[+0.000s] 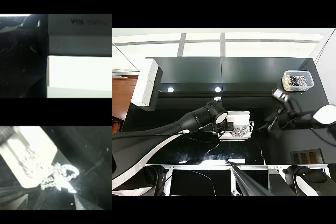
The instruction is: Fold the box and place the chain.
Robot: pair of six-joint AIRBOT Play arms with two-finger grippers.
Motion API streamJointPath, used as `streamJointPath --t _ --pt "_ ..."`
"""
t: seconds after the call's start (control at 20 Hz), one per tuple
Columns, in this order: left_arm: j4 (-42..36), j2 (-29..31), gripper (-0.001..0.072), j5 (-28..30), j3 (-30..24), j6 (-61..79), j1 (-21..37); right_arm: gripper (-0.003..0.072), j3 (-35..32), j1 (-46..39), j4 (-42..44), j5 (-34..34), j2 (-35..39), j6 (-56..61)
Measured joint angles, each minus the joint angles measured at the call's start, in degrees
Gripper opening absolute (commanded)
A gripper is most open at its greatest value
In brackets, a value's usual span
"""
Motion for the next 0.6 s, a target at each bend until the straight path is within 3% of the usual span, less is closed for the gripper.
streamJointPath --t 0.3,0.6 --pt "0.0 0.0 0.0034 0.0 0.0 0.0 0.0 0.0703 -9.9 8.2 0.3 -18.8 -0.5 -9.4" --pt "0.0 0.0 0.0033 0.0 0.0 0.0 0.0 0.0704 -11.8 10.0 1.9 -21.2 -4.6 -21.6"
